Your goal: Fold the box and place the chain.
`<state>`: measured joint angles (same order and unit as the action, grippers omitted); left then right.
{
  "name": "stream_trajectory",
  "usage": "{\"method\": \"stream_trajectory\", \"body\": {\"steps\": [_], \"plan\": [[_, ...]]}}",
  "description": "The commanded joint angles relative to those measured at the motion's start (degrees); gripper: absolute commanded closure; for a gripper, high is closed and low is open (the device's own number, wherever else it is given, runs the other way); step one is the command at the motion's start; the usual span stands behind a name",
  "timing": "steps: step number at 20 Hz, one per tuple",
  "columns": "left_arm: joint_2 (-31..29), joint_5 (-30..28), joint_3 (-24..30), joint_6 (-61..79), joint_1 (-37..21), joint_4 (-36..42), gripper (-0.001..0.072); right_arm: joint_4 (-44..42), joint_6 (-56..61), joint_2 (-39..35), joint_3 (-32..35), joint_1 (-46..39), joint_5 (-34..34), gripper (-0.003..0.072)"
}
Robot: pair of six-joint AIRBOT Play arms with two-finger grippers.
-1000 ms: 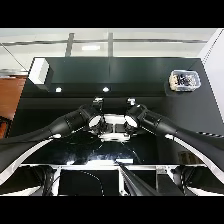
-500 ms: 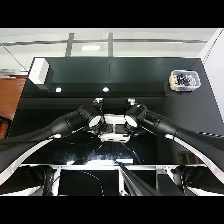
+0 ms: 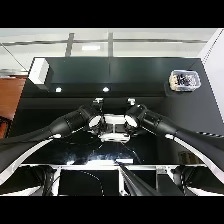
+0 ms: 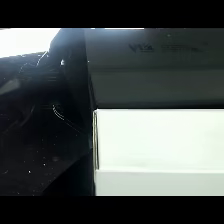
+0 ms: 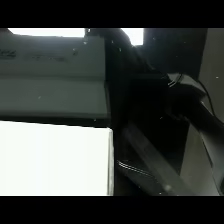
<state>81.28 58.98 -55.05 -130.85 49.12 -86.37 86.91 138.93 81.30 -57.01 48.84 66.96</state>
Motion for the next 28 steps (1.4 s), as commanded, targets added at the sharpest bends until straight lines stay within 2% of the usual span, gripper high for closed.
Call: {"method": "stream_trajectory", "body": {"steps": [1, 2, 4, 7, 10, 12, 14, 16, 17, 18, 20, 22, 25, 28], "plan": [[0.02, 0.04, 0.02, -0.15, -0.02, 0.07, 0.0684, 0.42, 0.04, -0.61, -0.13, -0.35, 0.13, 0.0277], [0.02, 0.09, 0.02, -0.15, -0.02, 0.07, 0.0684, 0.81, -1.40, -1.31, -0.13, -0.59, 0.42, 0.0251], [0.02, 0.37, 0.02, -0.13, -0.02, 0.07, 0.0684, 1.99, -6.58, -4.24, -0.11, -0.66, 2.60, 0.0252], [0.02, 0.26, 0.02, -0.13, -0.02, 0.09, 0.0684, 8.15, -11.43, -13.20, -0.13, -1.01, 6.05, 0.0252], [0.02, 0.72, 0.02, -0.11, -0.02, 0.07, 0.0683, 22.40, -11.30, -23.45, -0.09, -3.08, 12.50, 0.0252], [0.02, 1.11, 0.02, -0.11, -0.04, 0.00, 0.0684, 36.13, -11.32, -28.39, 0.55, -6.80, 14.58, 0.0252], [0.02, 1.05, 0.02, -0.11, -0.02, 0.04, 0.0683, 44.85, -11.43, -29.24, 2.03, -14.97, 10.23, 0.0252], [0.02, 1.07, 0.02, -0.11, -0.04, 0.02, 0.0683, 44.15, -11.41, -28.76, 5.27, -27.39, -5.25, 0.0251], [0.02, 1.07, 0.02, -0.11, -0.02, 0.07, 0.0683, 42.73, -11.45, -27.54, 6.38, -33.68, -13.33, 0.0244], [0.02, 1.07, 0.02, -0.13, -0.02, 0.09, 0.0683, 40.46, -12.17, -25.03, 6.25, -39.98, -20.83, -0.0023], [0.02, 1.07, 0.02, -0.13, -0.02, 0.07, 0.0683, 31.34, -18.53, -18.18, 2.64, -48.85, -30.10, -0.0016], [0.02, 1.09, 0.02, -0.11, -0.02, 0.07, 0.0683, 21.57, -22.56, -8.35, -5.70, -54.64, -29.77, -0.0015], [0.02, 0.98, 0.02, -0.13, -0.04, -0.15, 0.0684, 8.87, -34.29, 6.97, -20.44, -58.51, -21.88, -0.0013], [0.02, 0.17, 0.02, -0.13, -0.02, -0.15, 0.0684, 6.27, -37.42, 18.14, -30.25, -58.86, -16.68, -0.0004]]}}
